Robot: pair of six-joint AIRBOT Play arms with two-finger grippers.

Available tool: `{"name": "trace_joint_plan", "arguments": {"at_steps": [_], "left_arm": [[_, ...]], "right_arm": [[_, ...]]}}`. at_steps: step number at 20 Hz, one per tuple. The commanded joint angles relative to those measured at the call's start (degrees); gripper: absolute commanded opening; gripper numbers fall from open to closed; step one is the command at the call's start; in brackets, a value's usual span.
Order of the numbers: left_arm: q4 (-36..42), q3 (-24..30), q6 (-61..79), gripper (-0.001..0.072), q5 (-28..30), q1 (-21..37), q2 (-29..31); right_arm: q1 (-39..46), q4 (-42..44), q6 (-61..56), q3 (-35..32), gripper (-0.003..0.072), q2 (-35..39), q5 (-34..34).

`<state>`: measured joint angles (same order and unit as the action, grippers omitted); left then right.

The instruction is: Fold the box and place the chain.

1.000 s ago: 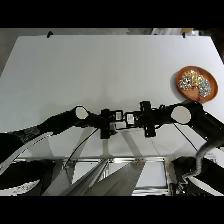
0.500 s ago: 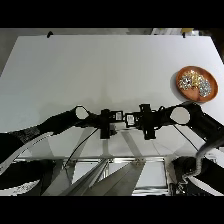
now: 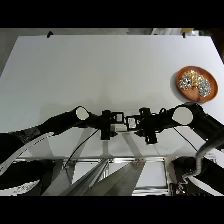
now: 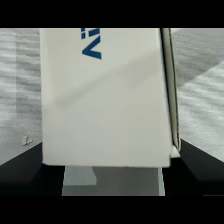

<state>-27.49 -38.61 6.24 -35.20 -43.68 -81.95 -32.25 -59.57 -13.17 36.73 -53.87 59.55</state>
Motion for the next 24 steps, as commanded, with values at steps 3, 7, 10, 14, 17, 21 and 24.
{"name": "trace_joint_plan", "arguments": {"at_steps": [3, 7, 10, 14, 17, 21, 24], "left_arm": [[0.0, 0.0, 0.0, 0.0212, 0.2, 0.0, 0.0], [0.0, 0.0, 0.0, 0.0212, 0.2, 0.0, 0.0], [0.0, 0.0, 0.0, 0.0212, 0.2, 0.0, 0.0], [0.0, 0.0, 0.0, 0.0212, 0.2, 0.0, 0.0], [0.0, 0.0, 0.0, 0.0212, 0.2, 0.0, 0.0], [0.0, 0.0, 0.0, 0.0212, 0.2, 0.0, 0.0], [0.0, 0.0, 0.0, 0.0212, 0.2, 0.0, 0.0]], "right_arm": [[-0.1, 2.0, -0.5, 0.2, 0.0138, 0.2, 0.7], [2.8, 4.6, -0.5, 0.2, 0.0015, 0.2, 0.7], [6.9, 8.9, -0.5, 0.2, 0.0015, 0.1, 0.5], [8.0, 9.7, -0.5, 0.2, 0.0015, -1.7, 0.5], [8.0, 10.6, -0.5, 0.2, 0.0015, -3.8, 1.4], [8.0, 10.3, -0.3, 0.2, 0.0015, -3.9, 2.8], [8.0, 10.3, -0.3, 0.1, 0.0015, -3.9, 2.7]]}}
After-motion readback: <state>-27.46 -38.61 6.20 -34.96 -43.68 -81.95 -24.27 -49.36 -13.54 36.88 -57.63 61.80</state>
